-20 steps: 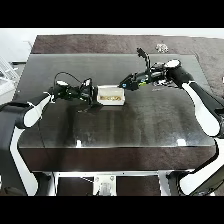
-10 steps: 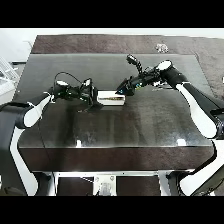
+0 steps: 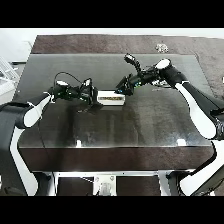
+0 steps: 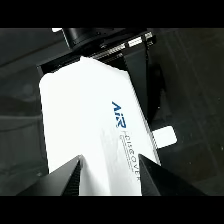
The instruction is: Fold the box and place the chain.
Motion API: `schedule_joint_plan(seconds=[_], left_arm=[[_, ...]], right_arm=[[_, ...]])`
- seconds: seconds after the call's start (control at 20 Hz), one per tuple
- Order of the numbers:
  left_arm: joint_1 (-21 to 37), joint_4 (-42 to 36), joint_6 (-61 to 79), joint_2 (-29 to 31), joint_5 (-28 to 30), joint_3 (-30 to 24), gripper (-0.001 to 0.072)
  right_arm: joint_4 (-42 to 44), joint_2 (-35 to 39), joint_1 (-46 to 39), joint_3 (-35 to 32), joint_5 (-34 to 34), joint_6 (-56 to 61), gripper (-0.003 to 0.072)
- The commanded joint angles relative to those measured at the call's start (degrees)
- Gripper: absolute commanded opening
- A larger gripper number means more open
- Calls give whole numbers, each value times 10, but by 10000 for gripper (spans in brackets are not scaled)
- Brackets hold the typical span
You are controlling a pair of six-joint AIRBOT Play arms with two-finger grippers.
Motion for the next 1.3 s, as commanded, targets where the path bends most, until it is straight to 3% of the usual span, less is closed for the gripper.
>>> schedule_joint_plan(seconds=[0.0, 0.3, 1.05, 1.25], left_arm=[[0, 0, 0, 0, 0, 0, 464], [0, 0, 0, 0, 0, 0, 464], [0, 0, 0, 0, 0, 0, 464], [0, 0, 0, 0, 0, 0, 464]], right_arm=[[-1, 0, 1, 1, -9, -16, 439], [-43, -2, 21, 1, -11, -36, 441], [-48, -3, 30, 1, -46, -116, 446], [-48, -1, 29, 1, -10, -115, 445]])
